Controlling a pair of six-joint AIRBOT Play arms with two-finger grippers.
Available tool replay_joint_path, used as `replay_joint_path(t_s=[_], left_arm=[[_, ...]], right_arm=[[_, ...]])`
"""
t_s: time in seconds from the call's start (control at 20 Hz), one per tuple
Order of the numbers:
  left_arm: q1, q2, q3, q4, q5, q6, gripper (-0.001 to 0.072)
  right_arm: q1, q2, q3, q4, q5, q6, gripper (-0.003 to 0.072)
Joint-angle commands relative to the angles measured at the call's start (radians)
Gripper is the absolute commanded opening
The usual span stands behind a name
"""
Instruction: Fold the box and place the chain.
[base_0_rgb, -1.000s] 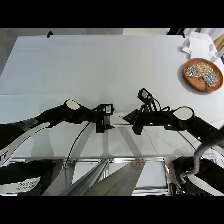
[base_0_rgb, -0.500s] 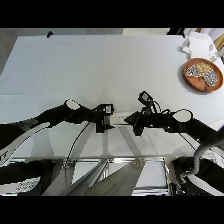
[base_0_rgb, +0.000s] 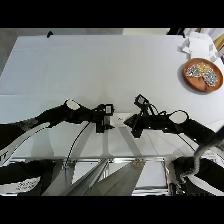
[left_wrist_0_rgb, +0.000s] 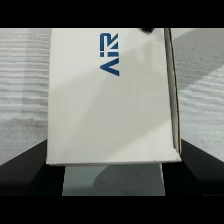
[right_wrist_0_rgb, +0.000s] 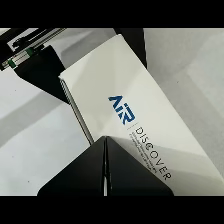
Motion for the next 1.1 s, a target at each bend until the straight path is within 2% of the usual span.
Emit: replay_joint_path(t_s=[0.0,0.2,0.45,0.55,0.65,0.75,0.8,0.85,0.95,1.05], left_arm=[[0.0,0.001,0.0,-0.003,0.0,-0.002,0.0319],[0.0,0.001,0.0,-0.003,0.0,-0.002,0.0319],[0.0,0.001,0.0,-0.003,0.0,-0.002,0.0319],[0.0,0.001,0.0,-0.003,-0.001,-0.002,0.0319],[0.0,0.001,0.0,-0.003,-0.001,-0.002,0.0319],[0.0,0.001,0.0,-0.003,-0.001,-0.002,0.0319],[0.0,0.001,0.0,-0.003,0.0,-0.002,0.0319],[0.0,0.001,0.0,-0.003,-0.001,-0.002,0.0319],[0.0,0.001,0.0,-0.003,0.0,-0.002,0.0319],[0.0,0.001,0.0,-0.003,-0.001,-0.002,0.0319]], right_arm=[[0.006,-0.01,-0.003,-0.031,-0.013,0.026,0.0011],[0.006,0.007,-0.002,-0.035,-0.016,0.03,0.0013],[0.005,0.151,0.075,-0.055,-0.018,0.082,0.0015],[0.005,0.205,0.15,-0.195,-0.011,0.237,0.0014],[0.005,0.233,0.245,-0.476,0.035,0.525,0.0014],[0.005,0.237,0.356,-0.842,0.183,0.874,0.0011],[0.0,0.237,0.408,-1.013,0.302,1.012,0.001],[-0.021,0.235,0.446,-1.104,0.43,1.066,0.0009],[-0.127,0.222,0.475,-1.157,0.658,1.071,0.0009],[-0.265,0.2,0.474,-1.149,0.765,1.085,0.001]])
